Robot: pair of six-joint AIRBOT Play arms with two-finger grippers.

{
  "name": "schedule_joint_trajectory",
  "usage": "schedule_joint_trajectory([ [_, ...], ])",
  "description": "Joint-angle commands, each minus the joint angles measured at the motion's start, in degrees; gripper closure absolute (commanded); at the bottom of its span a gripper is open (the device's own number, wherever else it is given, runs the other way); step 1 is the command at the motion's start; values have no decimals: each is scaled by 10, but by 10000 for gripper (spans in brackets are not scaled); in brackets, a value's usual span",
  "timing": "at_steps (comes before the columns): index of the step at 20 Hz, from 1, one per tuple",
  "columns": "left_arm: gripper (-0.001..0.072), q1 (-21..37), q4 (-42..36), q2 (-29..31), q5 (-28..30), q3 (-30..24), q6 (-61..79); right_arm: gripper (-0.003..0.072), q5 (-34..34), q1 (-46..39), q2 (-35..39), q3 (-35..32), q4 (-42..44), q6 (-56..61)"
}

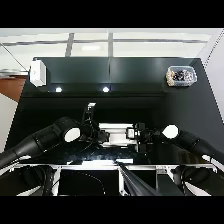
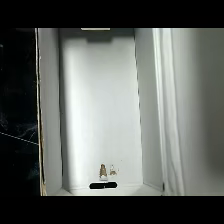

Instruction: Fold the box and place the chain.

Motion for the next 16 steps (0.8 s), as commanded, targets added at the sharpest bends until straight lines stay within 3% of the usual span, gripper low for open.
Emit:
schedule_joint_trajectory([
  [1,402,-9,17,-23,-2,15,-15,286,0,0,0,0,0,0],
  [3,402,-9,30,-32,-13,23,-24,286,0,1,0,0,0,0],
  [7,403,-13,77,-60,-94,62,-56,286,0,0,0,0,0,0],
  [13,421,-65,162,-118,-152,119,-138,286,1,1,0,0,0,0],
  [16,420,-71,162,-123,-136,124,-195,286,0,1,0,0,0,0],
])
